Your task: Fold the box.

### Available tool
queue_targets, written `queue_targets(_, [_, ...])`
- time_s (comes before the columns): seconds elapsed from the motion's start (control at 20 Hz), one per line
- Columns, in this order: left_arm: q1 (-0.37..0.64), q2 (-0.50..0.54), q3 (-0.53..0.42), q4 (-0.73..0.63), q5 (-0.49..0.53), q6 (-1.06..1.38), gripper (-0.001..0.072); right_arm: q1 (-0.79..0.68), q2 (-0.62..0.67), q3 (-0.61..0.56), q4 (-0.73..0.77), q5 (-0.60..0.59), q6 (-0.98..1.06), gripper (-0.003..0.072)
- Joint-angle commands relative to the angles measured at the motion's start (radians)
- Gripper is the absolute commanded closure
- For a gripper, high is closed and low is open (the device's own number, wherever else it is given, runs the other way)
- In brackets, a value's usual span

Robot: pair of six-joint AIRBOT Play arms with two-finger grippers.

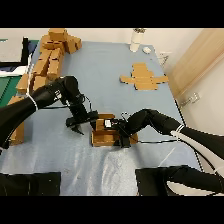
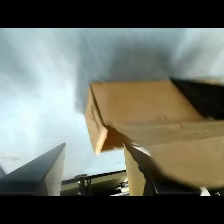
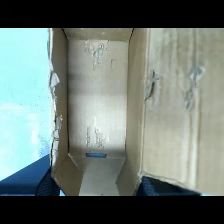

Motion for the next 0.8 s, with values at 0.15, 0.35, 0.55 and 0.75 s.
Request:
queue_targets(0.15, [0.171,-0.023,0.001,-0.024,0.012,0.412,0.0696,0.0,0.0,0.0,0.0,0.0,0.001,0.014])
queue_targets(0.35, [0.279,-0.015,0.0,-0.051,-0.011,0.898,0.0697,0.0,0.0,0.0,0.0,0.0,0.001,0.0141])
queue_targets(0.55, [0.333,0.025,-0.022,-0.219,-0.033,1.315,0.0698,0.0,0.0,0.0,0.0,0.0,0.002,0.0141])
queue_targets(0.75, [0.331,0.053,-0.058,-0.171,-0.021,1.424,0.0698,0.0,0.0,0.0,0.0,0.0,0.002,0.014])
